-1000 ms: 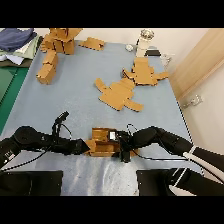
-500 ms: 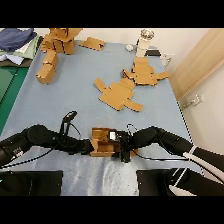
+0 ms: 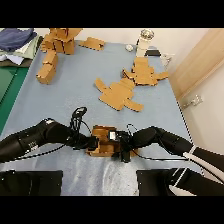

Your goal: Fold the box.

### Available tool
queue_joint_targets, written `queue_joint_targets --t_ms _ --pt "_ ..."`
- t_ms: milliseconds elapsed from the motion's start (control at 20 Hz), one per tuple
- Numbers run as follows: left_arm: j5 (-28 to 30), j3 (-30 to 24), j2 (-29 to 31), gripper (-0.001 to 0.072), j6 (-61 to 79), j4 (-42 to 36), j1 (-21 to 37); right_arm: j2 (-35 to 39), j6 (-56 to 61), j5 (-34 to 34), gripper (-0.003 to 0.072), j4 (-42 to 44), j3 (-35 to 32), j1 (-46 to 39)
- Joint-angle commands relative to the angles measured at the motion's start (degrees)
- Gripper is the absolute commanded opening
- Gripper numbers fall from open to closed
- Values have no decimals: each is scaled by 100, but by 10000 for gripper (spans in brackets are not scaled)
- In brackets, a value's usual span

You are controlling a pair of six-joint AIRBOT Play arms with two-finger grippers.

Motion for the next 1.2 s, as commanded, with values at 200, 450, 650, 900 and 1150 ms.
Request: queue_joint_targets --t_ms 200,450,650,900,1150 --pt "-540 409 -431 494 -1335 1152 -599 4 0 2 478 0 7 -2" --pt "-907 798 -431 493 -2000 1818 -793 4 0 2 478 0 7 -2" --pt "-1211 955 -431 494 -2190 1821 -796 4 0 2 478 0 7 -2" --pt "-1255 957 -466 493 -2457 1862 -957 4 0 2 478 0 7 0" --pt "-1567 1268 -1099 493 -2592 1864 -1224 4 0 2 478 0 7 -2"
